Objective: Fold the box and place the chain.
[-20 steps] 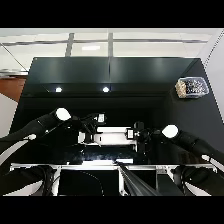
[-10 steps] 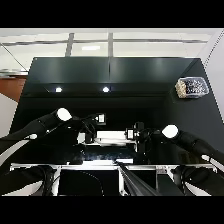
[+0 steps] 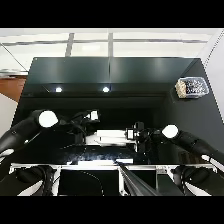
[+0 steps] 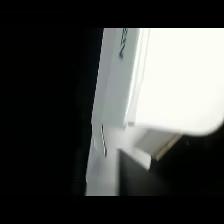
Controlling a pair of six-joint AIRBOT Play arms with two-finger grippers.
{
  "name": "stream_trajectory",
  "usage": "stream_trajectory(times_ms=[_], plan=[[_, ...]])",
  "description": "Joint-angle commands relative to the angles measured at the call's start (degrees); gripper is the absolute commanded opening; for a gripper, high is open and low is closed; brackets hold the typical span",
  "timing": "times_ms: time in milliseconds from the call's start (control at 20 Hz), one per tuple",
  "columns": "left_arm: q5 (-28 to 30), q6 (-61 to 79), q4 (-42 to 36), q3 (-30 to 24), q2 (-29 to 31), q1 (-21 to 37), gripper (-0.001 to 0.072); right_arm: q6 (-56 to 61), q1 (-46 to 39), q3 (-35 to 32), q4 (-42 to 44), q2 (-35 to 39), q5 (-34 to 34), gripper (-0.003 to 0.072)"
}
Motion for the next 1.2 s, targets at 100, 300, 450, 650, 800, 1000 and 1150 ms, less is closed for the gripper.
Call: stream_trajectory(times_ms=[100,300,450,650,800,1000,1150], plan=[[-15.98,-22.34,-1.27,-1.33,8.41,-0.24,0.0027,0.02,0.04,0.02,0.00,-0.02,0.00,0.0457],[3.32,-18.23,-23.08,-8.02,8.17,-3.63,0.0028,0.02,0.04,0.02,0.00,-0.02,0.00,0.0457],[21.46,-9.14,-35.87,-10.03,5.75,-5.25,0.0028,0.02,0.04,0.02,0.00,-0.02,-0.02,0.0457],[33.35,-5.27,-41.94,-9.94,-0.20,-5.25,0.0029,0.02,0.04,0.02,0.02,-0.02,-0.07,0.0456],[33.66,-3.72,-41.88,-9.64,-4.59,-5.25,0.0029,0.04,0.04,0.02,0.02,-0.02,-0.07,0.0456],[29.99,-1.68,-41.88,-9.60,-8.00,-5.25,0.0029,0.15,0.04,0.02,0.04,-0.02,-0.22,0.0456],[27.47,-0.83,-41.68,-9.57,-9.77,-5.22,0.0029,0.20,0.04,0.02,0.04,-0.02,-0.24,0.0456]])
